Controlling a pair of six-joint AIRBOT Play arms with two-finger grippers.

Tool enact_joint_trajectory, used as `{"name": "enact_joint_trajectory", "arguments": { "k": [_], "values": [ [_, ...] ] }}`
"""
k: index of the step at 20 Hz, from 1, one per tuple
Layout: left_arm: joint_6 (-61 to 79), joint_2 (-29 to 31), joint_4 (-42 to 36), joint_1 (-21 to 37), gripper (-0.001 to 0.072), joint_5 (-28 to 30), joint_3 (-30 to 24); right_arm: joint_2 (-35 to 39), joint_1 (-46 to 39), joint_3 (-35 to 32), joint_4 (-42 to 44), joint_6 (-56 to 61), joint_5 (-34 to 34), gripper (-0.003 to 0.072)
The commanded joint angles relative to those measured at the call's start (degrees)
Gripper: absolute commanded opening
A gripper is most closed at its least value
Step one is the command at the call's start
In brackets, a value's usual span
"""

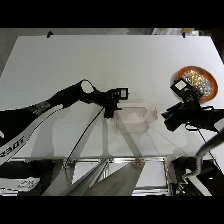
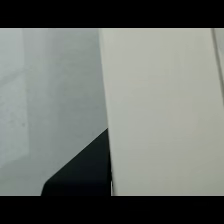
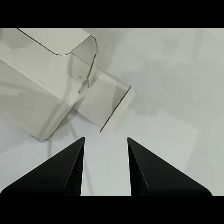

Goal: Fold the box and place the chain.

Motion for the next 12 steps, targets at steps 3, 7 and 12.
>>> {"name": "enact_joint_trajectory", "arguments": {
  "k": [3, 7, 12],
  "values": [
    [-1.38, 0.46, 3.39, -0.02, -0.0001, -2.99, 2.19, -0.07, 0.04, 0.0, 0.0, 0.0, -0.35, 0.0297],
    [-1.81, 0.2, 4.44, 0.0, 0.0, -2.75, 3.39, -0.07, 0.04, -0.02, 0.02, 0.02, -0.33, 0.0297],
    [-1.64, -1.77, 4.33, -0.04, 0.0001, -3.56, 3.37, -0.07, 0.04, -0.02, 0.02, 0.02, -0.26, 0.0297]
  ]
}}
